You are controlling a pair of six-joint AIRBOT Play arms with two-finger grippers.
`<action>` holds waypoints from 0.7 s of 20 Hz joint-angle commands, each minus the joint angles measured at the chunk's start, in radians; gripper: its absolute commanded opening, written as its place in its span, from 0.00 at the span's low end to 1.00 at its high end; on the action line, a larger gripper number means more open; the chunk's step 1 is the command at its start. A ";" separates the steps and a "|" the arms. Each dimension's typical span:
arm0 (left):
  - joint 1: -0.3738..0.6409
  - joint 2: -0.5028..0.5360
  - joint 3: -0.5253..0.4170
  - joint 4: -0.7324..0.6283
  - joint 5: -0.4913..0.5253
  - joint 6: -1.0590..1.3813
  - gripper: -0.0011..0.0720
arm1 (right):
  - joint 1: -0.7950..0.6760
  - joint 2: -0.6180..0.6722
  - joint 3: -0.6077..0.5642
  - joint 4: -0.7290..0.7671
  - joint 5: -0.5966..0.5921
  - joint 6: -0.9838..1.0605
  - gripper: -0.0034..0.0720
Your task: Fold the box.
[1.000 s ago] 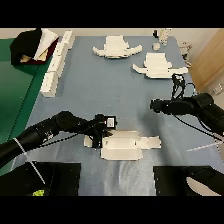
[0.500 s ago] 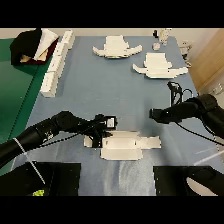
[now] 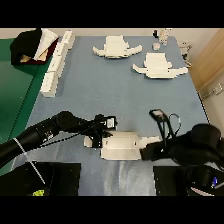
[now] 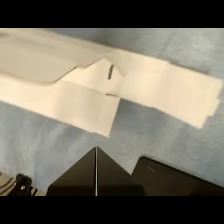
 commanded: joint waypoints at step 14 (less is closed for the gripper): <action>0.000 -0.001 0.001 0.000 0.000 0.000 0.03 | 0.422 -0.310 -0.039 -0.436 0.264 -0.300 0.84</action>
